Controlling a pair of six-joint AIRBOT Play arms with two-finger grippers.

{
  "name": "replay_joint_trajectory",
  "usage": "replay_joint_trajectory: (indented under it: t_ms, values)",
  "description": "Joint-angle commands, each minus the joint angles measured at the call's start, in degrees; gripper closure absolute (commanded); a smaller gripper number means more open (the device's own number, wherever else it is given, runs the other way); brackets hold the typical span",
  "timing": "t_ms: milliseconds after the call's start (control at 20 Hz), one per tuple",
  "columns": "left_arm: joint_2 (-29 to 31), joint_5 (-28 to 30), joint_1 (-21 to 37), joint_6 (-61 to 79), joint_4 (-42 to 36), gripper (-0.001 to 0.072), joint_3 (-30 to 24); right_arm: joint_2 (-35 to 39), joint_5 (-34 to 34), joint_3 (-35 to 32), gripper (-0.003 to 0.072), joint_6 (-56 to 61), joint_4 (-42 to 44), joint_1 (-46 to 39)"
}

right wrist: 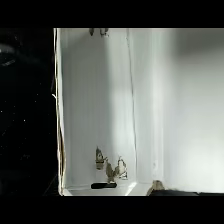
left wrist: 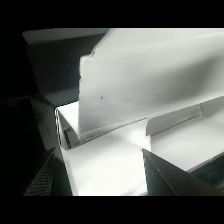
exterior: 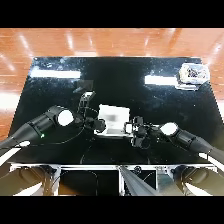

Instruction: Fold the box and place the chain.

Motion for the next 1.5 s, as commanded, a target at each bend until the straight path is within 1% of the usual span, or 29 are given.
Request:
replay_joint_trajectory:
  t_ms: [0,150,250,400,500,550,600,700,800,900,950,1100,1300,1450]
  values:
    - [-1.5,0.0,0.0,0.0,-1.6,0.0074,0.0,0.0,0.0,0.0,0.0133,0.1,0.0,0.0]
    - [-3.5,0.3,-0.1,0.0,-2.7,0.0091,0.0,0.0,0.0,0.0,0.0133,0.1,0.0,0.0]
    - [-3.5,0.7,-0.1,0.0,-2.7,0.0096,0.1,0.0,0.0,0.0,0.0133,0.1,0.0,0.0]
    - [-3.5,1.0,-0.5,-2.2,-2.1,0.0151,0.1,0.0,0.0,0.0,0.0133,0.1,0.0,0.0]
    - [-3.5,1.6,-1.0,-7.1,1.0,0.0157,0.2,0.0,0.0,0.0,0.0133,0.1,0.0,0.0]
    - [-3.6,1.3,-1.9,-10.5,4.2,0.0177,0.6,0.0,0.0,0.0,0.0133,0.1,0.0,0.0]
    - [-3.6,0.9,-2.9,-13.8,7.9,0.0178,1.2,0.0,0.0,0.0,0.0133,0.1,0.0,0.0]
    - [-4.3,-1.9,-5.5,-21.2,16.2,0.0178,3.6,0.0,0.0,0.0,0.0133,0.1,0.0,0.0]
    - [-6.4,-5.4,-7.8,-25.9,21.4,0.0178,6.2,0.0,0.0,0.0,0.0133,0.1,0.0,0.0]
    - [-9.1,-6.7,-9.3,-27.1,22.2,0.0179,8.3,0.0,0.0,0.0,0.0132,0.1,0.0,0.0]
    - [-10.5,-6.8,-9.9,-27.8,22.3,0.0195,9.3,0.0,0.0,0.0,0.0133,0.1,0.0,0.0]
    - [-13.4,-9.0,-10.3,-28.8,23.4,0.0210,11.9,0.0,0.0,0.0,0.0133,0.1,0.0,0.0]
    - [-13.8,-12.4,-10.3,-30.5,25.9,0.0237,12.9,0.0,0.0,0.0,0.0133,0.1,0.0,0.0]
    - [-13.8,-12.8,-10.5,-31.0,26.1,0.0252,12.9,0.0,0.0,0.0,0.0133,0.1,0.0,0.0]
